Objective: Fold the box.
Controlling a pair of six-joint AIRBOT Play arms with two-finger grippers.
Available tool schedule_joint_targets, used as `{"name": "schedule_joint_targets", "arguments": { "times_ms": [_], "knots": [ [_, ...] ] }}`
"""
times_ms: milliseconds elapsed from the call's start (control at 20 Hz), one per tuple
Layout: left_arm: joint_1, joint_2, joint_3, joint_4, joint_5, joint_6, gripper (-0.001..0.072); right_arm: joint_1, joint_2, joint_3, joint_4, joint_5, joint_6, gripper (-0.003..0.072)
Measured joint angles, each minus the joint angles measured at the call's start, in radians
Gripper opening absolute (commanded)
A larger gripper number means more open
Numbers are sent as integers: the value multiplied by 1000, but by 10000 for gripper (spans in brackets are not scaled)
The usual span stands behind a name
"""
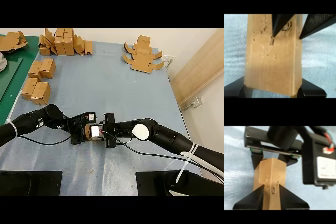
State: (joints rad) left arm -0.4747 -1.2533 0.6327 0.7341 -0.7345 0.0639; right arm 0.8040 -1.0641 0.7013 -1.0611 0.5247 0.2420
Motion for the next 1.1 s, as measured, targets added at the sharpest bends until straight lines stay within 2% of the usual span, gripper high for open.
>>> {"name": "schedule_joint_targets", "arguments": {
  "times_ms": [250,300,350,850,1100],
  "knots": [
    [0,0,0,-1,0,-1,408,1,5,0,-34,-22,0,266],
    [0,0,0,-1,0,-1,408,1,5,0,-37,-27,1,221],
    [0,0,0,-1,0,-2,408,1,4,0,-40,-28,4,207],
    [0,0,0,-1,0,-1,408,28,-45,0,-44,17,30,208],
    [0,0,0,-1,0,-1,408,37,-40,0,-42,34,66,232]
  ]
}}
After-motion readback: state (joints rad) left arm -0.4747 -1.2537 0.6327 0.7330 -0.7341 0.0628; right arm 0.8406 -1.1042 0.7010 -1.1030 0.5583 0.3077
